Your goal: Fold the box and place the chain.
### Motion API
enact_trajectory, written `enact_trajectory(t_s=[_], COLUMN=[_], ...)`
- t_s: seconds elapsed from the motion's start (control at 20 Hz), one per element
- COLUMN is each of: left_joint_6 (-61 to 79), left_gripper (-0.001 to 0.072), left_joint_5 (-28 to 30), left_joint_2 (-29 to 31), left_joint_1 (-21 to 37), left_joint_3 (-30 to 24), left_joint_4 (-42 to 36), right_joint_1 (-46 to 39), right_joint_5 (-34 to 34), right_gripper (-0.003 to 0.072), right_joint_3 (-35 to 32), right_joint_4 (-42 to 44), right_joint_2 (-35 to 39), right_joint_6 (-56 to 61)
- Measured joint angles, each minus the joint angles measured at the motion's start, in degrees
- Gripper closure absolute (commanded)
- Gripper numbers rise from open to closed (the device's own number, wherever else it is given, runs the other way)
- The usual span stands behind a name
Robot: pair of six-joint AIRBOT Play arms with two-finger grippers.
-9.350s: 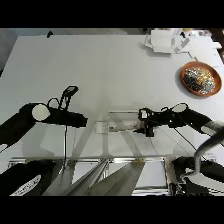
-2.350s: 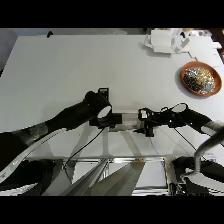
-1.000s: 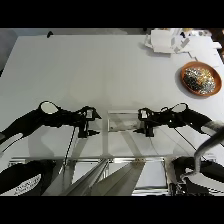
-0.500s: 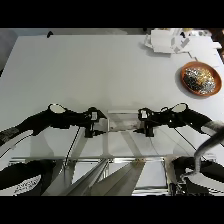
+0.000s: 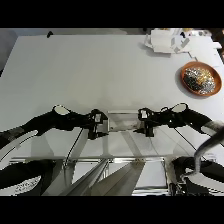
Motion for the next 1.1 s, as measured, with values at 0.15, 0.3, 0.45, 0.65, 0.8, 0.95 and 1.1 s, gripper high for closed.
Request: enact_trajectory(t_s=[0.15,0.3,0.45,0.65,0.8,0.95,1.1], left_joint_6=[0.02,0.07,0.11,0.15,0.09,0.00,-0.09], left_gripper=[0.0005,0.0018,0.0271,0.0601,0.0601,0.0601,0.0601], left_joint_5=[0.20,0.37,0.31,0.33,0.35,0.35,0.33], left_joint_2=[-0.33,-0.50,-0.72,-0.87,-0.87,-0.87,-0.87], left_joint_1=[-0.66,-0.92,-1.01,-1.05,-1.05,-1.05,-1.05], left_joint_3=[0.00,0.00,0.15,0.28,0.28,0.28,0.28], left_joint_4=[-2.05,-3.76,-4.46,-4.79,-4.90,-4.90,-4.90], right_joint_1=[0.00,0.00,0.00,0.00,0.00,0.00,0.00], right_joint_5=[0.00,0.00,-0.02,-0.02,-0.02,-0.02,-0.02], right_gripper=[0.0348,0.0348,0.0348,0.0348,0.0348,0.0348,0.0348], right_joint_3=[0.00,0.00,0.00,0.00,0.00,0.00,0.00], right_joint_4=[0.00,0.00,0.00,0.00,0.00,0.00,0.00], right_joint_2=[0.00,0.00,0.00,0.00,0.00,0.00,0.00], right_joint_6=[0.00,0.02,0.02,0.02,0.02,0.00,0.00])
